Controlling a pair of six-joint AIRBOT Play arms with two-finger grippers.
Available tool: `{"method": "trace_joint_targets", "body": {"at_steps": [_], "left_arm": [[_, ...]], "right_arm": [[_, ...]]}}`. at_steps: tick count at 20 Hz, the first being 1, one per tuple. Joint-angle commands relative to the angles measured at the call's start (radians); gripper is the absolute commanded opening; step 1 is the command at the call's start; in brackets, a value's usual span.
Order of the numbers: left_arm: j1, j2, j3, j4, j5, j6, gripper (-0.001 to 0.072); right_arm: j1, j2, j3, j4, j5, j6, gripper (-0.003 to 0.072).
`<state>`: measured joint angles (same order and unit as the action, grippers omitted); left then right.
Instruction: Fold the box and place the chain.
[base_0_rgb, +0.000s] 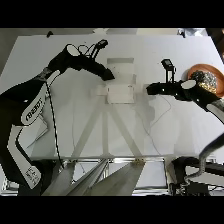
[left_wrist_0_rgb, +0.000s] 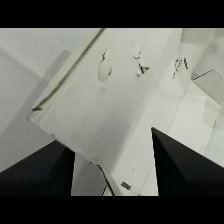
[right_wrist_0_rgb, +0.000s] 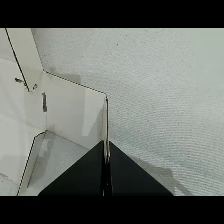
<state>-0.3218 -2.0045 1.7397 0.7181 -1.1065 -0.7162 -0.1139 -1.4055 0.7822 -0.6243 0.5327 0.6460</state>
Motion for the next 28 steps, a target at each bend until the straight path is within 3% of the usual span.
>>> {"method": "trace_joint_targets", "body": {"at_steps": [1,6,10,28], "left_arm": [[-0.011,-0.002,0.001,0.001,-0.006,0.055,0.045],[-0.023,-0.002,0.001,0.002,-0.008,0.094,0.0267],[-0.023,-0.002,0.001,0.024,-0.008,0.095,0.0014],[-0.023,-0.002,0.001,0.038,-0.008,0.143,0.0007]], "right_arm": [[0.0,0.001,0.0,0.0,0.0,0.0,0.0007],[0.0,0.001,0.0,0.0,0.0,0.0,0.0007],[0.0,0.001,0.0,0.0,0.0,0.0,0.0007],[0.0,0.001,0.0,0.001,0.0,0.0,0.0007]]}}
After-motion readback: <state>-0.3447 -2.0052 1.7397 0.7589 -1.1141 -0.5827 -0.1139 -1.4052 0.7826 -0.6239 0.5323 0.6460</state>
